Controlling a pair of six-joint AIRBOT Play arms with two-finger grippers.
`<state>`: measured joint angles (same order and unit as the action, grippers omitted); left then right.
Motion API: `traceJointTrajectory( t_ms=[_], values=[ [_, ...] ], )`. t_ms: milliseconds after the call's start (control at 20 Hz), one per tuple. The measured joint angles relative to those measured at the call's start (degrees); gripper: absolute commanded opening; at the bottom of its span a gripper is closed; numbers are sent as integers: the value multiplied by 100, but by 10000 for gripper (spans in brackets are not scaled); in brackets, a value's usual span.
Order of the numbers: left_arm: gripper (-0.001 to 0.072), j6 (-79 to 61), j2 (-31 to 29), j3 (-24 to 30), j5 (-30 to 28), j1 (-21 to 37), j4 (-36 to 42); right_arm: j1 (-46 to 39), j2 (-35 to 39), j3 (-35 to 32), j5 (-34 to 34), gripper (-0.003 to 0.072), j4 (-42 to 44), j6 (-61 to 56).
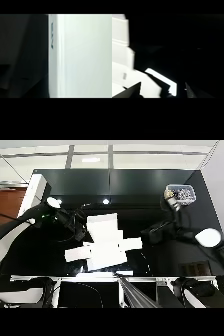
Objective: Fold the box and place the chain.
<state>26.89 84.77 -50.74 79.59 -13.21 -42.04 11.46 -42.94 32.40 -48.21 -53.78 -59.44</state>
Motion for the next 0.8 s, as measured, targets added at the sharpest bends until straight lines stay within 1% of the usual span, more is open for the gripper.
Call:
traceJointTrajectory(
  t_ms=[50, 200, 300, 450, 600, 700, 800],
  values=[
    [19, -181, -249, 81, -271, -122, 2, -192, 0, 214, -199, 645, -321, 17],
    [20, -1198, -1008, 535, -1429, -673, 28, -481, 0, 577, -564, 645, -1213, 343],
    [19, -1954, -1244, 835, -1969, -1051, 28, -551, 0, 686, -619, 645, -1554, 535],
    [19, -2597, -1311, 1187, -2680, -1469, 90, -525, 0, 743, -645, 645, -1818, 719],
    [20, -2994, -1290, 1388, -3353, -1705, 177, -400, -17, 704, -667, 645, -1934, 855],
    [20, -3132, -1224, 1458, -3620, -1755, 203, -243, -46, 610, -682, 644, -1902, 981],
    [20, -3213, -1121, 1495, -3718, -1775, 216, -52, -66, 437, -669, 644, -1617, 1351]
  ],
)
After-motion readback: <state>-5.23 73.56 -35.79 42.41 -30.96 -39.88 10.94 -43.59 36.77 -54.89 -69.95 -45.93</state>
